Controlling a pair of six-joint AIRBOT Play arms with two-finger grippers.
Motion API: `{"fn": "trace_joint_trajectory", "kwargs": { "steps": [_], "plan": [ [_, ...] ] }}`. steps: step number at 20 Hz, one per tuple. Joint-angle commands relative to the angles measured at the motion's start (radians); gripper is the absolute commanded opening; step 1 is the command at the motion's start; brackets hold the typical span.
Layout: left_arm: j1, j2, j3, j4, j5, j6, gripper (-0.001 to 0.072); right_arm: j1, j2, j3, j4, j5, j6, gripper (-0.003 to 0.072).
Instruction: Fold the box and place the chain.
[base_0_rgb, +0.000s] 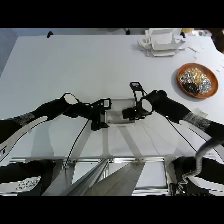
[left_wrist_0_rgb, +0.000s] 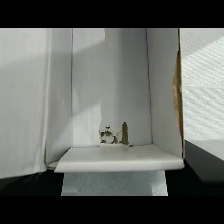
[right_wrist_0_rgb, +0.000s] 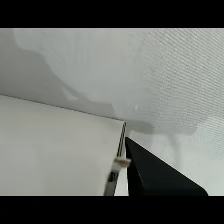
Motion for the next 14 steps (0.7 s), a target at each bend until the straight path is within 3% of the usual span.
{"fn": "trace_joint_trajectory", "kwargs": {
  "steps": [1,2,7,10,13,14],
  "plan": [
    [0.000,0.001,0.000,0.000,0.010,-0.001,0.0179,0.001,-0.019,0.003,-0.001,0.027,0.024,0.0206],
    [0.000,0.001,0.000,0.000,0.010,-0.001,0.0179,0.001,-0.020,0.003,-0.013,0.030,0.025,0.0171],
    [0.000,0.001,0.000,0.000,0.010,-0.001,0.0179,0.001,-0.046,0.003,-0.019,0.060,0.035,0.0168],
    [0.000,0.001,0.000,0.000,0.010,-0.001,0.0179,0.001,-0.045,0.013,-0.020,0.065,0.035,0.0019],
    [0.000,0.001,0.000,0.000,0.010,-0.001,0.0179,0.006,-0.045,0.034,-0.021,0.068,0.034,0.0013],
    [0.000,0.001,0.000,0.000,0.010,-0.001,0.0179,0.014,-0.045,0.045,-0.024,0.067,0.031,0.0062]
  ]
}}
